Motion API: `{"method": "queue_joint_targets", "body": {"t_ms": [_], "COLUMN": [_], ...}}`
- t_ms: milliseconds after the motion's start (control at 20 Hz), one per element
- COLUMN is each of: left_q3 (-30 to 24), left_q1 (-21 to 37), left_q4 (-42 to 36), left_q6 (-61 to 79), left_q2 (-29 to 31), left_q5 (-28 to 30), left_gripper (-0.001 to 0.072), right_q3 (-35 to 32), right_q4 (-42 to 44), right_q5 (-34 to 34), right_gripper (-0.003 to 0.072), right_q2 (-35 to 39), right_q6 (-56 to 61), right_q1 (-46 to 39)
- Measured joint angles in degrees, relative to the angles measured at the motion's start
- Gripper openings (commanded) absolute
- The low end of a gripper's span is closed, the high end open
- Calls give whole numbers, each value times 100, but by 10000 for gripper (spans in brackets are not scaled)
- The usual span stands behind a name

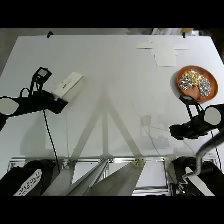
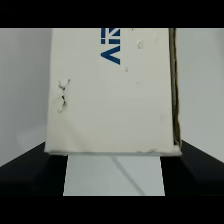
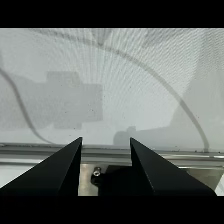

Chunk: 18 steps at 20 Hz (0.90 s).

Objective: Fold the box and place the chain.

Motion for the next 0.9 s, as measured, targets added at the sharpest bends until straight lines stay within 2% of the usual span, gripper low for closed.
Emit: {"method": "queue_joint_targets", "body": {"t_ms": [150, 350, 400, 450, 500, 700, 750, 800, 850, 900], "left_q3": [-26, -37, -39, -42, -44, -48, -48, -48, -48, -50], "left_q1": [332, 487, 503, 518, 527, 540, 540, 540, 538, 535], "left_q4": [151, 461, 643, 822, 931, 1213, 1233, 1255, 1274, 1296], "left_q6": [-219, -538, -671, -822, -942, -1248, -1285, -1316, -1342, -1360], "left_q2": [-337, -693, -763, -824, -874, -986, -997, -1003, -1012, -1016], "left_q5": [-149, -227, -245, -247, -256, -409, -455, -511, -568, -682], "left_gripper": [210, 214, 244, 327, 351, 352, 377, 504, 697, 696], "right_q3": [0, 0, 0, 0, 0, 0, 0, 0, 0, 0], "right_q4": [0, 0, 0, 0, 0, 0, -2, -2, -2, 0], "right_q5": [0, 0, 0, 0, 0, 0, 0, 0, 0, -2], "right_gripper": [337, 337, 337, 337, 337, 337, 337, 337, 337, 337], "right_q2": [0, 0, 0, 0, 0, 0, 0, 0, 0, 0], "right_q6": [0, 0, 0, -2, 0, -2, -2, -2, -2, -2], "right_q1": [0, 0, 0, 0, 0, 0, 0, 0, 0, 0]}}
